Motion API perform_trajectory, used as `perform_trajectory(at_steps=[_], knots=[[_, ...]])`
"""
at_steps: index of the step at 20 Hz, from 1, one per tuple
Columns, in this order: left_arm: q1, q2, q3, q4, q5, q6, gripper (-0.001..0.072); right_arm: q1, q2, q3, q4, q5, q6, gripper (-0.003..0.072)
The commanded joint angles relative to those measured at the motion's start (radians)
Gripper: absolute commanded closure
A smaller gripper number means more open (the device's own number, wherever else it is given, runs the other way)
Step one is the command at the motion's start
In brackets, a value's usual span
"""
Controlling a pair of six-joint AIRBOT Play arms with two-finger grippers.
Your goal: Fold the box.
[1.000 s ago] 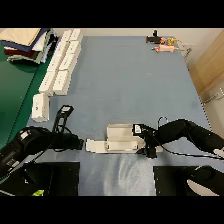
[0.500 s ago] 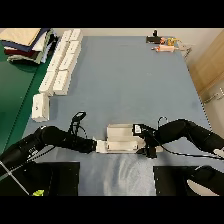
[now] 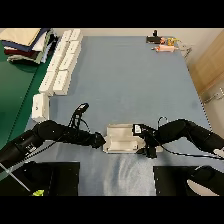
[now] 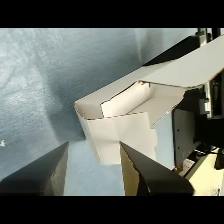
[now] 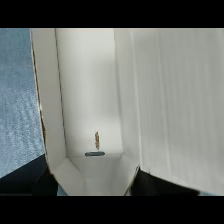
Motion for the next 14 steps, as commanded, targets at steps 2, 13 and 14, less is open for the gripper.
perform_trajectory(at_steps=[2,13,14], knots=[[0.000,-0.012,0.005,-0.029,0.017,0.011,0.0241,0.000,0.000,0.001,0.000,0.000,0.000,0.0172],[-0.081,-0.110,0.068,0.101,0.079,-0.261,0.0245,0.000,0.000,0.001,0.000,0.000,0.000,0.0172],[-0.121,-0.111,0.094,0.222,0.071,-0.389,0.0244,0.000,0.000,0.001,0.000,0.000,0.000,0.0172]])
